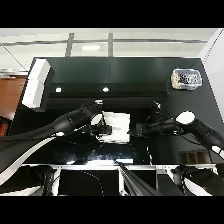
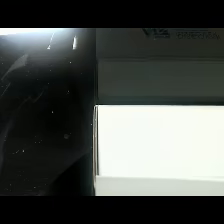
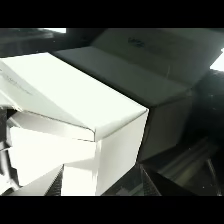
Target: Fold the box and place the chain.
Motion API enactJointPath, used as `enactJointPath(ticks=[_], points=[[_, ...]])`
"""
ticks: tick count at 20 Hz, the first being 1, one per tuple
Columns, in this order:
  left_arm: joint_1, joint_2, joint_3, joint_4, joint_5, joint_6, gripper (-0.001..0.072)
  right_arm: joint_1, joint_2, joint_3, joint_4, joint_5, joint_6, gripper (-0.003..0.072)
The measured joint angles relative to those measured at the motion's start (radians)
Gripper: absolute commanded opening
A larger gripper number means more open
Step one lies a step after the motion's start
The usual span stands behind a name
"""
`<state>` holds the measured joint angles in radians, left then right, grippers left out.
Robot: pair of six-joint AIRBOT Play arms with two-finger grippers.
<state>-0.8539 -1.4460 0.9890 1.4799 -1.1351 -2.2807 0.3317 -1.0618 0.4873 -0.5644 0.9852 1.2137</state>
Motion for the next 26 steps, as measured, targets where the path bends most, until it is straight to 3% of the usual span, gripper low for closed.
enactJointPath(ticks=[1,3,11,21,23,26], points=[[0.000,0.000,0.000,0.000,0.000,0.000,0.0030,0.033,0.000,0.016,-0.036,-0.026,0.058,0.0539],[0.000,0.000,0.000,0.000,0.000,0.000,0.0030,0.101,-0.001,0.047,-0.130,-0.068,0.194,0.0462],[0.000,0.000,0.000,0.004,0.001,0.000,0.0030,0.309,-0.005,0.147,-0.512,-0.138,0.719,0.0433],[0.000,0.000,0.000,0.004,0.001,0.000,0.0030,0.442,-0.104,0.254,-0.719,-0.103,1.006,0.0414],[0.000,0.000,0.000,0.004,0.001,0.000,0.0030,0.457,-0.130,0.282,-0.747,-0.081,1.042,0.0334],[0.000,0.000,0.000,0.004,0.001,0.000,0.0030,0.473,-0.169,0.329,-0.792,-0.037,1.085,0.0297]])
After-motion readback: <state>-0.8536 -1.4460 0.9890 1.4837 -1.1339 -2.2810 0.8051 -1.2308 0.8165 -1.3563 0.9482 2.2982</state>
